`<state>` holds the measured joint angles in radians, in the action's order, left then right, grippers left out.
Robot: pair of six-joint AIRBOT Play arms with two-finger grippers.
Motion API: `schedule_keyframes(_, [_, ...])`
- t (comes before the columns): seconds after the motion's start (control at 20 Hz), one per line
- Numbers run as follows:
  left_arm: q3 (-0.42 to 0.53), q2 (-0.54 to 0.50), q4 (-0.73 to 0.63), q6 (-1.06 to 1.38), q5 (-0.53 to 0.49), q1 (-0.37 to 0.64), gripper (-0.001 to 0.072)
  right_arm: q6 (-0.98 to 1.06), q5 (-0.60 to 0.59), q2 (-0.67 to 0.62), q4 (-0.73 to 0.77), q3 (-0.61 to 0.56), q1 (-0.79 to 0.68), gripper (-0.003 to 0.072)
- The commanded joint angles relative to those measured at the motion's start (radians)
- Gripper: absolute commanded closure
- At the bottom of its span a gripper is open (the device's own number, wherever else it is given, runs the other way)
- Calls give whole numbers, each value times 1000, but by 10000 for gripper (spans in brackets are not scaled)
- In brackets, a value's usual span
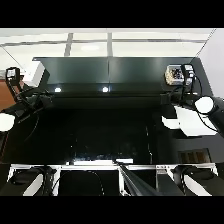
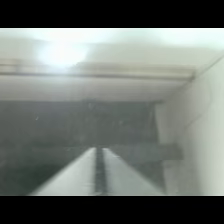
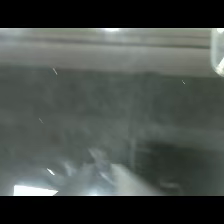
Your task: Fold the box and place the chain.
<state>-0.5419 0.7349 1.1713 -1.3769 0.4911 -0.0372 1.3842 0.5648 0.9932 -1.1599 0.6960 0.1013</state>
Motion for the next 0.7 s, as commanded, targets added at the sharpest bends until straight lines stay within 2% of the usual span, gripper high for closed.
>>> schedule_keyframes(0.0, [-1, 56, -84, 2, -54, 0, -7, -14, -38, 15, 66, 1, 0, -28])
schedule_keyframes(0.15, [-4, 76, -44, 28, 56, 0, -7, 45, 130, 15, -219, 109, -95, -28])
schedule_keyframes(0.25, [-8, 75, 22, 29, 121, 0, -7, 85, 222, 16, -354, 214, -257, -28])
schedule_keyframes(0.35, [-6, 75, 57, 43, 161, 0, -6, 92, 219, 28, -396, 272, -486, -28])
schedule_keyframes(0.45, [-6, 75, 59, 43, 177, 0, -6, 173, 218, 76, -328, 294, -741, -28])
schedule_keyframes(0.55, [-6, 75, 50, 43, 179, 0, -7, 158, 221, 157, -137, 319, -961, -28])
schedule_keyframes(0.65, [-6, 75, 47, 43, 180, 0, -6, 18, 282, 279, 75, 386, -1111, -28])
